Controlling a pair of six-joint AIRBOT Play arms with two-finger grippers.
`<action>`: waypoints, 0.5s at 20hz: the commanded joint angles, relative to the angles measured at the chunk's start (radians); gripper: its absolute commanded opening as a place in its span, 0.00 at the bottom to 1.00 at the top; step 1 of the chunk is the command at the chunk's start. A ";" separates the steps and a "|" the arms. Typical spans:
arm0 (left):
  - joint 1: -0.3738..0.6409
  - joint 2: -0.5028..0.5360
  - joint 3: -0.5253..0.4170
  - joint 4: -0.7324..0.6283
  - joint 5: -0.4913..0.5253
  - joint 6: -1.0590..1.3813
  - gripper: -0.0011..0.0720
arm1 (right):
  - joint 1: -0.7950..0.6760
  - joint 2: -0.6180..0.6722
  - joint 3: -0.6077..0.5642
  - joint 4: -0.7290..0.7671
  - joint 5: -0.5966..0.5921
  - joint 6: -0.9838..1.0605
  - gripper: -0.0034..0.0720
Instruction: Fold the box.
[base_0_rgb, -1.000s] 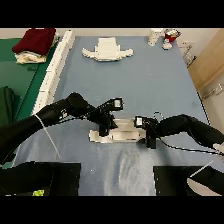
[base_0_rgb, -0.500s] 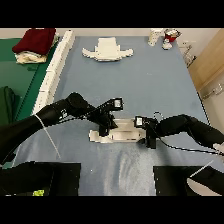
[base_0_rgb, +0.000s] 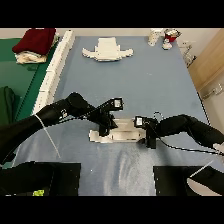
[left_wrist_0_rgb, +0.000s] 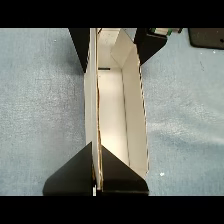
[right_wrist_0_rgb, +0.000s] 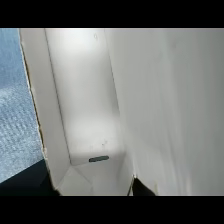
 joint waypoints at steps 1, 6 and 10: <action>0.000 0.000 0.001 -0.007 -0.003 0.000 0.03 | 0.001 0.000 -0.001 0.000 0.000 0.000 0.77; 0.000 0.000 0.001 -0.006 -0.003 0.000 0.03 | 0.001 0.000 -0.001 0.000 0.000 0.000 0.77; 0.000 0.000 0.001 -0.007 -0.003 -0.020 0.60 | 0.001 0.000 -0.001 0.000 0.000 0.000 0.77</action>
